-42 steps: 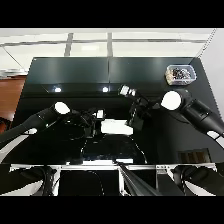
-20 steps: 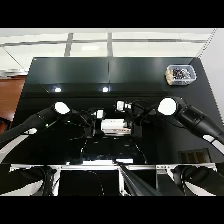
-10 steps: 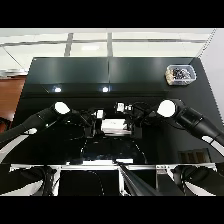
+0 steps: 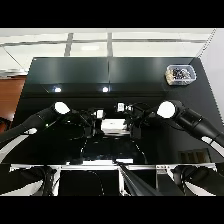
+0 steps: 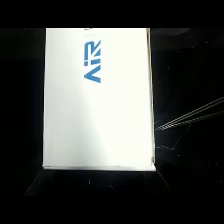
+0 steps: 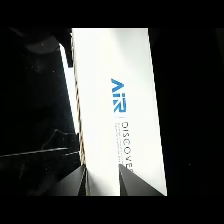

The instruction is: Fold the box and place the chain.

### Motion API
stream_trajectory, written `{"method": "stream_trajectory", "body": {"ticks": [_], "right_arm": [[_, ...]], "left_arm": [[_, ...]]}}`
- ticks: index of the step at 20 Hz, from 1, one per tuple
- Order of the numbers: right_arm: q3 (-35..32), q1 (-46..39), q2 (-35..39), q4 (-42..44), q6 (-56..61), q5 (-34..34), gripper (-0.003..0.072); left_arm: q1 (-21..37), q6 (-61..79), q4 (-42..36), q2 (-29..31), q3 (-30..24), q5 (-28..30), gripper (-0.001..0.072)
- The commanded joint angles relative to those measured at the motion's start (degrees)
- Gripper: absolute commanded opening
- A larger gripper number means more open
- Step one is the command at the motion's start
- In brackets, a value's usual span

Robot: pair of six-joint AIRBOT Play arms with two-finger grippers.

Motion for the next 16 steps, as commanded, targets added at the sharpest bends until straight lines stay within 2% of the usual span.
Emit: {"method": "stream_trajectory", "body": {"ticks": [1,9,11,13,14,15,16], "right_arm": [[-0.1,0.0,-0.1,0.0,1.4,-0.3,0.0253],[0.0,0.0,-1.9,0.1,3.3,-0.2,0.0252],[0.8,-0.2,0.1,0.1,7.5,1.6,0.0251],[1.6,-1.1,3.3,0.1,16.6,5.3,0.0239],[1.6,-1.8,4.6,-0.1,22.8,7.6,0.0141],[1.6,-2.6,5.3,-0.1,29.1,11.0,0.0006],[1.5,-3.1,5.2,0.1,34.2,14.2,0.0014]], "left_arm": [[0.0,0.1,0.0,0.0,0.0,-0.1,0.0462],[0.0,0.1,0.0,0.0,0.0,-0.2,0.0462],[0.0,0.0,0.0,0.0,0.0,-0.2,0.0462],[0.0,0.0,0.0,0.0,0.0,-0.2,0.0462],[0.0,0.0,0.0,0.0,0.0,-0.2,0.0462],[0.0,0.0,0.0,0.0,0.0,-0.2,0.0462],[0.0,0.1,0.0,0.0,0.0,-0.2,0.0462]]}}
